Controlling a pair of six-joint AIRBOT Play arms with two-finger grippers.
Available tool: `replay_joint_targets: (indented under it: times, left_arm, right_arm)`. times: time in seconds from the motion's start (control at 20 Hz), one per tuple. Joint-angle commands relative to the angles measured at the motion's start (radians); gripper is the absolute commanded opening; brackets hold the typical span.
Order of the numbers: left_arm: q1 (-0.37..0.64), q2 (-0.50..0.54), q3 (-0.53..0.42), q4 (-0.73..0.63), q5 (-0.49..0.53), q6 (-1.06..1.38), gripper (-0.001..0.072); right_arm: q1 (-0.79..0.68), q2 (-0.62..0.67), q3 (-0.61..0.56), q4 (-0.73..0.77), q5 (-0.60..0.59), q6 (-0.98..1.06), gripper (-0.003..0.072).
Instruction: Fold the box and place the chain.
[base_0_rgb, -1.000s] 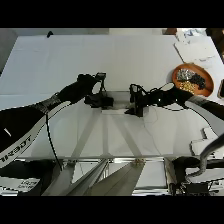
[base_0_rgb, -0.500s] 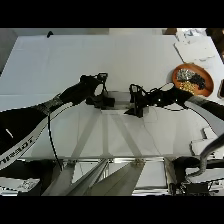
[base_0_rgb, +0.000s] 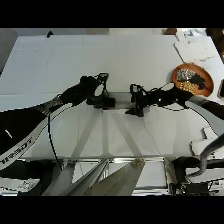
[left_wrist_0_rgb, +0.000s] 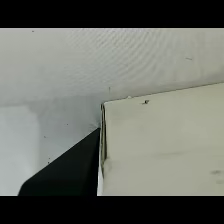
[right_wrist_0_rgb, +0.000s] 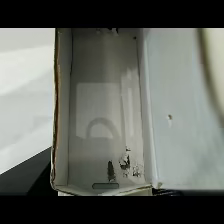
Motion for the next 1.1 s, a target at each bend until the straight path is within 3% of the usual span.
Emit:
replay_joint_targets:
  times: [0.0, 0.05, 0.1, 0.45, 0.85, 1.05]
  left_arm:
    - [0.001, 0.034, 0.001, 0.003, -0.032, 0.009, 0.0302]
    - [0.001, 0.042, 0.001, 0.003, -0.033, 0.028, 0.0446]
    - [0.002, 0.053, 0.001, 0.003, -0.041, 0.027, 0.0523]
    - [0.032, 0.147, 0.001, -0.029, -0.119, 0.103, 0.0518]
    - [0.184, 0.351, 0.000, -0.118, -0.158, 0.653, 0.0518]
    - [0.240, 0.359, 0.000, -0.190, -0.163, 0.915, 0.0516]
  right_arm:
    - [0.000, 0.000, 0.001, -0.003, 0.005, -0.002, 0.0493]
    - [0.000, 0.000, 0.001, -0.003, 0.004, -0.002, 0.0493]
    - [0.000, 0.000, 0.001, -0.003, 0.005, -0.002, 0.0493]
    - [0.000, 0.000, 0.001, -0.003, 0.005, -0.002, 0.0493]
    - [0.000, 0.000, 0.001, -0.004, 0.005, -0.002, 0.0493]
    - [0.000, 0.000, 0.001, -0.004, 0.005, -0.002, 0.0493]
